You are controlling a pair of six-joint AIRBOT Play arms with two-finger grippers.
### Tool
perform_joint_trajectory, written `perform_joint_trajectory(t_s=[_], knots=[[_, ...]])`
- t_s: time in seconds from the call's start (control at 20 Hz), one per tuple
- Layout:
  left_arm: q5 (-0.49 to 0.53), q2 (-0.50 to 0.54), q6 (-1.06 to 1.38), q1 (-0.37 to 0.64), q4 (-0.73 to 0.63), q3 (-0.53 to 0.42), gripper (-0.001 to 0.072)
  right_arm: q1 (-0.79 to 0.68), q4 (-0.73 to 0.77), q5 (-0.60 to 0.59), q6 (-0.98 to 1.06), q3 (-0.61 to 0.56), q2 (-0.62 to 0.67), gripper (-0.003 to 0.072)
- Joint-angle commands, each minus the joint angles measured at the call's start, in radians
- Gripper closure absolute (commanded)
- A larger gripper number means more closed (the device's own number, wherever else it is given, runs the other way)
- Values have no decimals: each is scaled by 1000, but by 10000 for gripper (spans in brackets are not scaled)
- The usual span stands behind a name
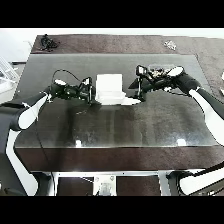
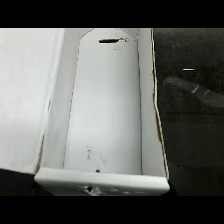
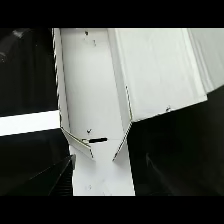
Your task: Fold the box and place the chain.
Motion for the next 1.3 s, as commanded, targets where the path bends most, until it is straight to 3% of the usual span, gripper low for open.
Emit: perform_joint_trajectory(t_s=[0.0,0.2,0.55,0.65,0.8,1.15,1.2,1.25], knots=[[0,0,0,0,0,0,293,3,14,1,1,3,1,159],[0,0,0,0,0,0,293,21,13,0,0,0,-42,160],[-1,0,0,0,0,0,293,31,36,-39,-51,1,-89,264],[-2,0,0,0,0,0,293,46,93,-45,-69,1,-97,409],[-2,0,0,0,0,0,293,76,96,-49,-82,1,-103,475],[-8,0,0,0,0,0,293,98,122,-116,-110,2,-146,464],[-8,0,0,0,0,0,293,98,131,-116,-114,3,-152,432],[-8,0,0,0,0,0,293,98,131,-117,-129,3,-156,354]])
